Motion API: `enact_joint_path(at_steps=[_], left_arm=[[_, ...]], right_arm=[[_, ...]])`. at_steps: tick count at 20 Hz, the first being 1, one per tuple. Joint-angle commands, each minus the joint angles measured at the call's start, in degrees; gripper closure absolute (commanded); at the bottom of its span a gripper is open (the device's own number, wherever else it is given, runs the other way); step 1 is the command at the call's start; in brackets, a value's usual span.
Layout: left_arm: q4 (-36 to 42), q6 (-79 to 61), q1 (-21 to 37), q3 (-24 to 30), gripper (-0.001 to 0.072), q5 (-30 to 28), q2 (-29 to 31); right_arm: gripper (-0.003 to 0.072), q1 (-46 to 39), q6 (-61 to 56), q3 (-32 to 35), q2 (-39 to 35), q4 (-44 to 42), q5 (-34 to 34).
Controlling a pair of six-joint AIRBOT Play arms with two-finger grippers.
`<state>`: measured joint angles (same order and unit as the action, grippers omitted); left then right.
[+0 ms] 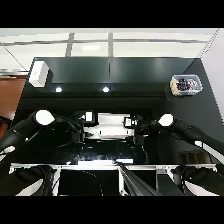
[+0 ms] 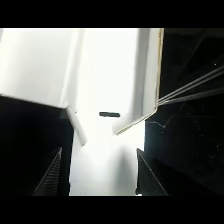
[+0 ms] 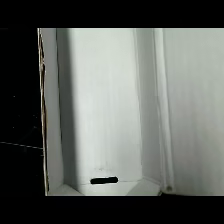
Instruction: Fold the box and place the chain.
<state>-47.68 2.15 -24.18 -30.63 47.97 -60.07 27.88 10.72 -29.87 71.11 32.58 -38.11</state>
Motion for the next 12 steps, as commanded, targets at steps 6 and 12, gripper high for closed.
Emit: enact_joint_path(at_steps=[6, 12], left_arm=[[4.9, -1.9, -4.8, 0.1, 0.0494, -2.6, -3.9], [15.0, -2.0, -4.8, 0.1, 0.0603, -4.2, -7.4]], right_arm=[[0.0463, 0.0, 0.0, 0.0, 0.0, 0.0, 0.0], [0.0463, 0.0, 0.0, 0.0, 0.0, 0.0, 0.0]])
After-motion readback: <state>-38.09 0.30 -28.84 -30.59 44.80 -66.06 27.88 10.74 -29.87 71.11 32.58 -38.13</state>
